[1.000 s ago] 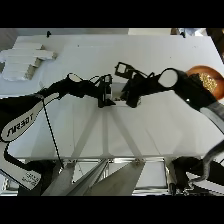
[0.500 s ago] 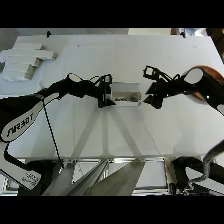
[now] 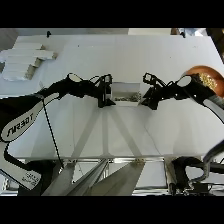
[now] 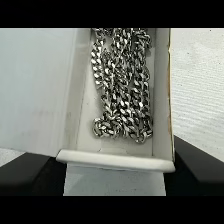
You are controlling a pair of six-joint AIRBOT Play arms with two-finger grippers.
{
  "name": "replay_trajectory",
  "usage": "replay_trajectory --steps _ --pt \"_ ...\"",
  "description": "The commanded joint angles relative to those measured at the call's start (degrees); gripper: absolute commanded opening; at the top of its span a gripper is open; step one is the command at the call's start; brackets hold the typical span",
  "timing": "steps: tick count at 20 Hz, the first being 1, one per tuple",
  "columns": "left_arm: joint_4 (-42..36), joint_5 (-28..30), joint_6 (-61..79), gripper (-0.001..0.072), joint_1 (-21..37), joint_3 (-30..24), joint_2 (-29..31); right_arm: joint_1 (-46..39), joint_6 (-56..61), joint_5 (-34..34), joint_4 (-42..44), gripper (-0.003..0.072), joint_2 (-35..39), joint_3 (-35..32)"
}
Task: Fold the box and place the chain.
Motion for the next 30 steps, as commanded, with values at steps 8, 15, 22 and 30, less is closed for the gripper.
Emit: replay_trajectory --steps 8,15,22,30 --pt "0.00 0.00 0.02 0.0277 0.00 0.02 0.02 2.01 -3.02 -6.21 6.43 0.0086 -1.84 -0.07" --pt "0.00 0.00 0.02 0.0277 0.00 0.02 0.02 2.10 9.22 -5.01 2.40 0.0017 -1.38 -0.07" --pt "0.00 0.00 0.02 0.0277 0.00 0.02 0.02 2.10 9.70 -3.74 2.36 0.0017 5.01 -0.07" --pt "0.00 0.02 0.02 0.0277 0.00 0.02 0.02 2.45 11.54 -3.17 2.73 0.0018 9.68 -0.07"
